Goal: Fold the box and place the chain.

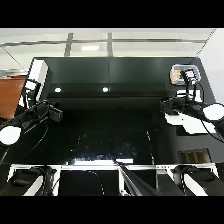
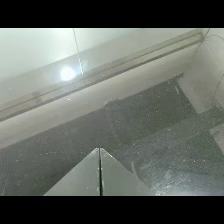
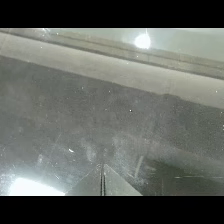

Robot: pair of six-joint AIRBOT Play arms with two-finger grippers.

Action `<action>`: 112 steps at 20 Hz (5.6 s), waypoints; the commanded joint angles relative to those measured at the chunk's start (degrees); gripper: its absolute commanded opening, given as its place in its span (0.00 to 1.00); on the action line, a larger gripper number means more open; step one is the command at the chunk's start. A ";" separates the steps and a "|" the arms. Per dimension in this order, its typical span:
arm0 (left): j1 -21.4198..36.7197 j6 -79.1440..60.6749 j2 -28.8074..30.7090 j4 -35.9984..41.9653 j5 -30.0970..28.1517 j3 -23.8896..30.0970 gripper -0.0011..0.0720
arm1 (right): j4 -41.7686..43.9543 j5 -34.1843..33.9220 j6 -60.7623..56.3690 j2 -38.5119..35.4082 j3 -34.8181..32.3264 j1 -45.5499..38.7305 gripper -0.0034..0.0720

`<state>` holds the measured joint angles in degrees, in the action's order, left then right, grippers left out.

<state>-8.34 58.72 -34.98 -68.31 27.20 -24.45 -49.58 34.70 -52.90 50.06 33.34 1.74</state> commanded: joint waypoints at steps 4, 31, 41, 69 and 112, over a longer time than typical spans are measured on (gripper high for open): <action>0.00 -0.02 0.04 -0.02 0.00 0.02 0.05 | 0.00 0.02 -0.02 0.02 -0.02 0.07 0.06; 0.00 1.31 -2.78 22.75 -0.74 0.09 0.98 | -5.29 -4.68 -16.79 10.58 13.14 -40.41 1.00; -0.02 1.31 -8.28 22.77 0.00 0.09 0.98 | -8.55 35.76 -11.67 48.00 46.97 -60.59 1.00; -0.26 1.22 -12.13 32.70 6.93 -0.04 0.96 | 31.58 37.73 19.56 11.87 -4.90 -30.21 0.06; -11.80 -14.36 -74.01 29.99 61.35 -53.48 0.05 | 31.98 23.21 23.41 11.34 -15.67 -12.70 0.28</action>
<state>-19.59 43.92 -108.62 -38.20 91.13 -77.56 -17.43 58.24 -29.52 61.41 17.72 -10.96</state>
